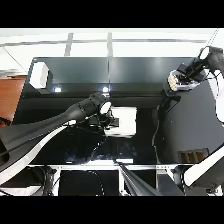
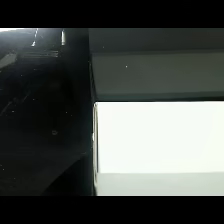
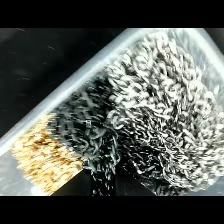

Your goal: Fold the box and place the chain.

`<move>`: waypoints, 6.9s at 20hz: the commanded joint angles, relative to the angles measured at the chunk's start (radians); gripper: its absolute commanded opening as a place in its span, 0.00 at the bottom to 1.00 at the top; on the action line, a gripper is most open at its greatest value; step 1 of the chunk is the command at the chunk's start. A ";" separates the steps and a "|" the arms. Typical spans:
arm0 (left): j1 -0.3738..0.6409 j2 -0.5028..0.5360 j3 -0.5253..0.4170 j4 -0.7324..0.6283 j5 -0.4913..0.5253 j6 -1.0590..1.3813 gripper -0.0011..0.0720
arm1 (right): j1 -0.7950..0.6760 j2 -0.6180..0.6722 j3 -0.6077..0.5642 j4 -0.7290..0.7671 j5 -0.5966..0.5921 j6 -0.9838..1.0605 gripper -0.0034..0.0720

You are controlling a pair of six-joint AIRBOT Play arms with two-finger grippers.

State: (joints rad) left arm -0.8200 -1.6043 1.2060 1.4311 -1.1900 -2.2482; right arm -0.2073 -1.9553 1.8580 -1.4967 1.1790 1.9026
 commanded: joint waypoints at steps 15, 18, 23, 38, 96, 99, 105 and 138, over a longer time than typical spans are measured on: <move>0.000 -0.001 0.000 0.000 0.000 0.000 0.05 | 0.006 0.687 0.023 0.198 0.048 -0.383 0.06; 0.000 -0.001 0.000 0.000 -0.001 0.000 0.05 | 0.006 0.748 0.023 0.334 0.022 -0.431 0.06; 0.000 -0.001 0.000 0.000 0.000 0.000 0.05 | 0.006 0.823 0.023 0.486 0.076 -0.468 0.06; 0.000 -0.001 0.000 0.001 0.000 0.001 0.05 | 0.359 0.911 -0.080 0.556 0.439 -0.539 0.06; 0.000 -0.001 0.000 0.000 -0.023 0.000 0.05 | 0.028 0.857 -1.068 0.430 -0.143 -0.911 1.00; 0.000 -0.001 0.000 0.000 -0.023 0.000 0.05 | 0.079 0.855 -1.068 0.459 -0.145 -1.018 1.00; 0.000 -0.001 0.000 0.000 -0.022 0.000 0.05 | 0.212 0.833 -1.098 0.518 -0.249 -1.352 1.00; 0.000 -0.001 0.000 -0.001 -0.024 0.000 0.05 | 0.595 0.760 -1.238 0.500 -0.335 -1.830 1.00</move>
State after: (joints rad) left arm -0.8200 -1.6051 1.2060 1.4300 -1.2137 -2.2482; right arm 0.3847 -1.1793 0.6209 -0.9958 0.8509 0.0776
